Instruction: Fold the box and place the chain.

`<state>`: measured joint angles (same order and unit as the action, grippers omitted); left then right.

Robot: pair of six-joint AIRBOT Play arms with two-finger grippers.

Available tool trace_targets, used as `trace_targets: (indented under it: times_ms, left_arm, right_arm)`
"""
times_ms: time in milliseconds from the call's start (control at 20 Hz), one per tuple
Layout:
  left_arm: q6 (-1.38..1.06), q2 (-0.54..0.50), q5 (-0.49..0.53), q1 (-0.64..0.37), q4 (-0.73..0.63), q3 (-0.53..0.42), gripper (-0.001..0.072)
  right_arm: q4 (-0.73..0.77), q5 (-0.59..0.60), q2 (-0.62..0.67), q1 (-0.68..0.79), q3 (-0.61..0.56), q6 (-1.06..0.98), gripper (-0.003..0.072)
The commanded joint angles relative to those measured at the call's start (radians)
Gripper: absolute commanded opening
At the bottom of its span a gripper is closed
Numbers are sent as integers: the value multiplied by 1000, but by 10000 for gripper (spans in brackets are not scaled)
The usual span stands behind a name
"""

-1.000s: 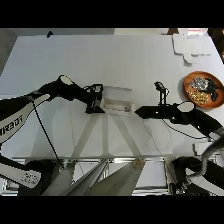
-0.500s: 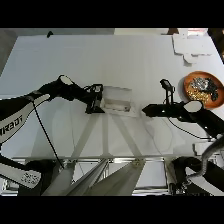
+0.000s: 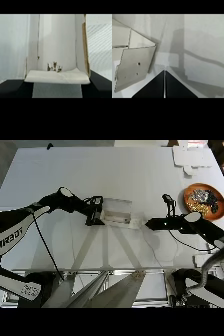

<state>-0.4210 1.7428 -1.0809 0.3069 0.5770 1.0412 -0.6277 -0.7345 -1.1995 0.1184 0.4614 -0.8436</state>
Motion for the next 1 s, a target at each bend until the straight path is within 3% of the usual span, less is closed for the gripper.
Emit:
trace_targets:
  times_ms: [0, 300, 550, 850, 950]
  left_arm:
    - [0, 0, 0, 0, 0, 0, 375]
    - [0, 0, 0, 0, 0, 0, 375]
    - [0, 0, 0, 0, 0, 0, 375]
    - [0, 0, 0, 0, 0, 0, 375]
    - [0, 0, 0, 0, 0, 0, 375]
  right_arm:
    - [81, -12, -59, 3, 0, 41, 3]
    - [180, 1, -106, -49, 0, 90, 3]
    - [362, -40, -109, -63, 0, 199, 3]
    - [391, -87, -83, -63, 1, 198, 8]
    - [456, -106, -60, -63, 1, 199, 45]
